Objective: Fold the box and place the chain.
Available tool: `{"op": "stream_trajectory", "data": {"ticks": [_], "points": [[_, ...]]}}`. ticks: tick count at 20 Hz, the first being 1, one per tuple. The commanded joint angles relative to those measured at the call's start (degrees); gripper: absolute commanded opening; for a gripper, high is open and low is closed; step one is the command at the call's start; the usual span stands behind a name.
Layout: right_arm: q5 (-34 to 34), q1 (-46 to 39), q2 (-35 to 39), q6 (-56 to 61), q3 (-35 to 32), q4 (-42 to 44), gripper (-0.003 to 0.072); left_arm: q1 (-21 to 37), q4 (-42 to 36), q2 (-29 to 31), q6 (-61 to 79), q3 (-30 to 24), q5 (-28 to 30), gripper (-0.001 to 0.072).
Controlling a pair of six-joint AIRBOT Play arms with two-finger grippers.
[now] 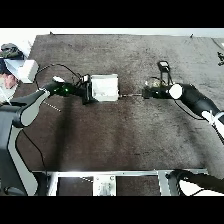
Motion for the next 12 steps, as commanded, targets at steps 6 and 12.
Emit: {"op": "stream_trajectory", "data": {"ticks": [6, 12], "points": [[-13.1, -5.1, -6.6, 14.9, -5.5, 1.9, 0.0411, 0.0, -0.1, 0.0, 0.0, 0.0, 0.0, 0.0466], [-24.2, -4.8, -10.6, 14.9, -5.4, 10.7, 0.041, 0.0, -0.1, 0.0, 0.0, 0.0, 0.0, 0.0466]]}}
